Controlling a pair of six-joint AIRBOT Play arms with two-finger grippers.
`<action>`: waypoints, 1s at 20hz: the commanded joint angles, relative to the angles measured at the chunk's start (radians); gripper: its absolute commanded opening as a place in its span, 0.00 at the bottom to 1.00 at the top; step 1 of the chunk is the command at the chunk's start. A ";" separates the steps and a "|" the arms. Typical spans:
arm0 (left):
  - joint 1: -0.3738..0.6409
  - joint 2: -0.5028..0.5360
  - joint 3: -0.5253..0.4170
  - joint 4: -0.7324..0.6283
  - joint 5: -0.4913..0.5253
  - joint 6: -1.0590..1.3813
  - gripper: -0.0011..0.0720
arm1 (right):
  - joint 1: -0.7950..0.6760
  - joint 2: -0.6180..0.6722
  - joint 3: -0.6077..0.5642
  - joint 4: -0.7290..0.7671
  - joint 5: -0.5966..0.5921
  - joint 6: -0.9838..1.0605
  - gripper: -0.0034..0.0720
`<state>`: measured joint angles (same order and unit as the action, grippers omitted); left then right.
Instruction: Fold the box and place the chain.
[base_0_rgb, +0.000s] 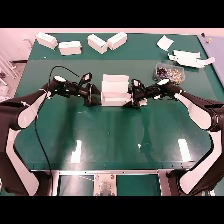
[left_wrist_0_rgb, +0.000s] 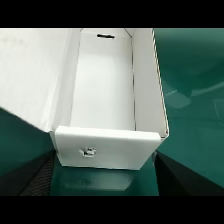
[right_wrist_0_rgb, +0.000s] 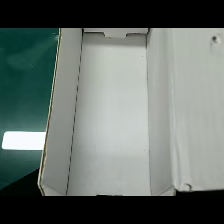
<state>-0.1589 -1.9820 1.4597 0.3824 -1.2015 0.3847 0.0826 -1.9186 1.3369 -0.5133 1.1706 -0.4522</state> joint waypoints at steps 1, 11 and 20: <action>0.000 -0.002 0.003 0.000 -0.013 0.039 1.00 | 0.001 0.000 0.000 0.000 0.001 0.000 0.78; 0.000 -0.002 0.003 -0.055 -0.015 0.062 1.00 | 0.001 0.000 0.000 0.000 0.001 0.000 0.78; -0.011 -0.026 0.002 -0.055 -0.040 0.061 1.00 | 0.001 0.000 0.000 0.000 0.001 0.000 0.79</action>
